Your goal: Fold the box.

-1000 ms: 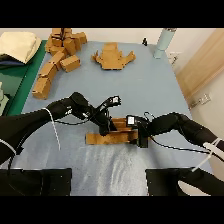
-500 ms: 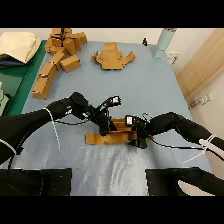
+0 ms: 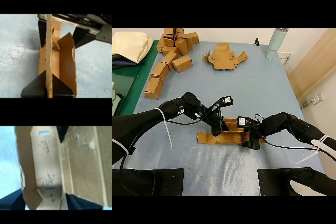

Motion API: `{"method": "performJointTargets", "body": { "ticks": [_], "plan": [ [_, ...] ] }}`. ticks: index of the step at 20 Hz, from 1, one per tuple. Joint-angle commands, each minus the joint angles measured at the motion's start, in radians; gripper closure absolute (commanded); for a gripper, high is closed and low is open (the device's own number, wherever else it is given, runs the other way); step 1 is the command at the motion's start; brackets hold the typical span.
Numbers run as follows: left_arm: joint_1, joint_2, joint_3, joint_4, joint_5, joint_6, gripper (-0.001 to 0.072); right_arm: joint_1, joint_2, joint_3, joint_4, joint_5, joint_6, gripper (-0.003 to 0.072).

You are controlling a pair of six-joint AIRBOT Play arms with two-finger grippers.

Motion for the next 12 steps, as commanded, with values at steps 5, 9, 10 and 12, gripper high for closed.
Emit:
{"method": "performJointTargets", "body": {
  "ticks": [5,9,10,12],
  "plan": [
    [0.0,0.0,0.0,0.0,0.0,0.0,0.0699,0.0,0.0,0.0,-0.019,0.008,0.0,-0.0026],
    [0.0,0.0,0.0,0.0,0.0,0.0,0.0699,0.003,-0.018,0.0,-0.005,0.046,0.0,-0.0024],
    [0.0,0.0,0.0,0.0,0.0,0.0,0.0698,0.004,-0.021,0.0,-0.003,0.049,0.0,-0.0024],
    [0.0,0.0,0.0,0.0,0.0,0.0,0.0698,0.005,-0.025,0.0,-0.003,0.058,0.0,-0.0021]
  ]
}}
